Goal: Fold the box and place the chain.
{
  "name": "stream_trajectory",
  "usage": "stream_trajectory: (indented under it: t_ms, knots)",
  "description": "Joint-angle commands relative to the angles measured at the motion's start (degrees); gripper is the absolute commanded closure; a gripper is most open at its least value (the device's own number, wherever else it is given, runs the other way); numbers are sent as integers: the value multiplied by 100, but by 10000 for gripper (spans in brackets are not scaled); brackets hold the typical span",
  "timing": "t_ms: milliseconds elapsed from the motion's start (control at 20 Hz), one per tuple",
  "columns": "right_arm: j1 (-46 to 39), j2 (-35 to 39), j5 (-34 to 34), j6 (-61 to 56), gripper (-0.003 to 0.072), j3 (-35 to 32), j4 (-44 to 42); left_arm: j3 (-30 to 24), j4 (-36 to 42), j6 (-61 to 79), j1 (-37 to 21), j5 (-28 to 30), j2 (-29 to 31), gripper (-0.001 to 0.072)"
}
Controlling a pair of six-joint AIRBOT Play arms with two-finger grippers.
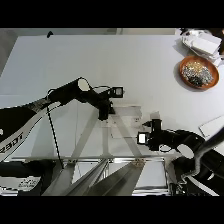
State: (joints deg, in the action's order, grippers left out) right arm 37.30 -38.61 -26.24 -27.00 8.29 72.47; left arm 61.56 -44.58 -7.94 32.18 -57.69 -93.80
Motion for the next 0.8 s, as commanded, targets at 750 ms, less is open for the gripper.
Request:
stream_trajectory:
  t_ms: [750]
  knots:
    - [-420,2,181,4,89,601,-251,-2,0,0,4,2,0,695]
